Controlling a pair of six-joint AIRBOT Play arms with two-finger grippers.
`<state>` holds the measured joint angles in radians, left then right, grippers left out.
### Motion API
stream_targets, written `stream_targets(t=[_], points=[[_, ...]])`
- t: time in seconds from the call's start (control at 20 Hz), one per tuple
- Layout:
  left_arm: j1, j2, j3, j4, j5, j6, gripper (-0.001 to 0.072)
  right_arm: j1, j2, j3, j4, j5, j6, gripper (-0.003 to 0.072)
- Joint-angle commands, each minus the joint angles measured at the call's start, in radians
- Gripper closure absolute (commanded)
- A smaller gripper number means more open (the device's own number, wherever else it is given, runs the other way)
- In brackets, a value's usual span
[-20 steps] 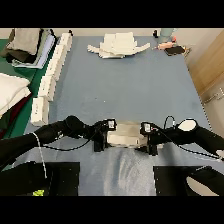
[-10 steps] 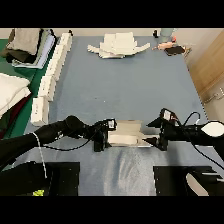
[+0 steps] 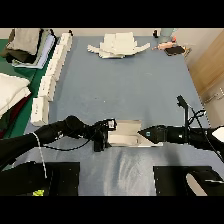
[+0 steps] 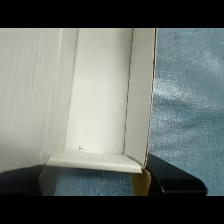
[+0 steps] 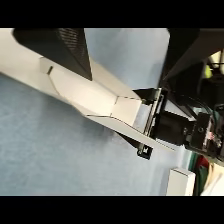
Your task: Fold the box.
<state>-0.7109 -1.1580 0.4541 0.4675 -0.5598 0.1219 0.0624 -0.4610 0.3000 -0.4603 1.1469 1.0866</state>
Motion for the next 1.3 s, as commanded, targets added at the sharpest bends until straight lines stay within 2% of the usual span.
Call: stream_targets(t=[0.0, 0.05, 0.1, 0.15, 0.2, 0.25, 0.35, 0.4, 0.55, 0.75, 0.85, 1.0, 1.25], points=[[0.0, 0.0, 0.001, 0.001, 0.0, 0.0, 0.0094, 0.002, 0.005, 0.0, 0.015, 0.021, 0.169, -0.0015], [0.0, 0.0, 0.001, 0.0, 0.0, 0.0, 0.0094, 0.002, 0.001, 0.0, 0.019, 0.012, 0.198, 0.0169], [0.0, 0.0, 0.001, 0.0, 0.0, 0.0, 0.0095, 0.002, -0.01, 0.0, 0.043, 0.006, 0.195, 0.0428], [0.0, 0.0, 0.001, 0.0, 0.0, 0.0, 0.0095, 0.002, -0.031, 0.0, 0.08, 0.005, 0.188, 0.0463], [0.0, 0.0, 0.001, 0.001, 0.0, 0.0, 0.0094, 0.003, -0.056, 0.0, 0.122, 0.003, 0.157, 0.0533], [0.0, 0.0, 0.001, 0.001, 0.0, 0.0, 0.0094, 0.011, -0.086, 0.001, 0.173, -0.003, 0.111, 0.0552], [0.0, 0.0, 0.001, 0.001, 0.0, 0.0, 0.0094, 0.058, -0.161, 0.019, 0.215, -0.073, 0.087, 0.066], [0.0, 0.0, 0.001, 0.0, 0.0, 0.0, 0.0094, 0.096, -0.212, 0.044, 0.209, -0.128, 0.073, 0.0685], [0.0, 0.0, 0.001, 0.001, 0.0, 0.0, 0.0095, 0.204, -0.39, 0.153, 0.194, -0.273, 0.06, 0.0686], [0.0, 0.0, 0.001, 0.001, 0.0, 0.0, 0.0094, 0.226, -0.628, 0.286, 0.1, -0.302, 0.06, 0.0686], [0.0, 0.0, 0.001, 0.001, 0.0, 0.0, 0.0094, 0.226, -0.708, 0.318, 0.064, -0.302, 0.058, 0.0686], [0.0, 0.0, 0.001, 0.001, 0.0, 0.0, 0.0094, 0.233, -0.761, 0.324, 0.056, -0.277, 0.03, 0.0686], [0.0, 0.0, 0.001, 0.001, 0.0, 0.0, 0.0094, 0.32, -0.762, 0.324, -0.037, -0.287, 0.031, 0.0686]])
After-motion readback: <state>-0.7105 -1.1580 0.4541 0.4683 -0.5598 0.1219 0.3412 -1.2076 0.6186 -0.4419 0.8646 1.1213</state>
